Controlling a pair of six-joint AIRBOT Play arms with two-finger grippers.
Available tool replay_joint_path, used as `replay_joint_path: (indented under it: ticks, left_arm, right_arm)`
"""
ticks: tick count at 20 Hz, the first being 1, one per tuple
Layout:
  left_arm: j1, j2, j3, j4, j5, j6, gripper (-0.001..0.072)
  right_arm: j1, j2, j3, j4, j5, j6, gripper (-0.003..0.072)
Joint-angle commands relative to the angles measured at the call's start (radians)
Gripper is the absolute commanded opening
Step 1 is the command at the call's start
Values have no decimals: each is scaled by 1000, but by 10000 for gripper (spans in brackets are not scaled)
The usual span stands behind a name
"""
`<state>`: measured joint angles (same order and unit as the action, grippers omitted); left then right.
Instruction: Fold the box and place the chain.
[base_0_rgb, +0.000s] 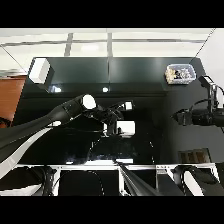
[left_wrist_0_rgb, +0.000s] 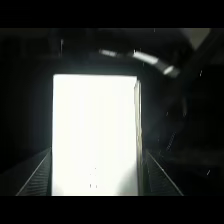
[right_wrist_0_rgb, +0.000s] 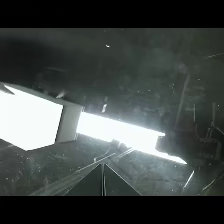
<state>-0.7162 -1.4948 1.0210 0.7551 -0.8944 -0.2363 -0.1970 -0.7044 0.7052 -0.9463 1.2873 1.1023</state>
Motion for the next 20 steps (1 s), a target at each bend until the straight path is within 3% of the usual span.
replay_joint_path:
  ticks: [1,4,5,7,10,14,18,20]
  left_arm:
    - [-25,-4,0,146,43,-45,708]
    - [-59,-12,1,263,132,-162,690]
    - [-65,-10,9,295,121,-192,612]
    - [-61,-3,58,393,37,-296,330]
    - [8,38,152,567,-71,-522,305]
    - [253,118,213,742,-180,-800,305]
    - [638,128,198,763,-367,-1087,305]
    - [834,128,172,750,-391,-1149,305]
  right_arm:
    - [0,1,-2,0,-15,1,11]
    - [0,1,-2,0,-16,1,10]
    - [0,1,-2,-1,-16,1,10]
    - [0,1,-2,0,-16,1,10]
    - [0,1,-2,-1,-16,1,11]
    - [0,1,-2,-1,-17,1,10]
    - [0,1,-2,-1,-16,1,10]
    - [0,1,-2,-1,-16,1,10]
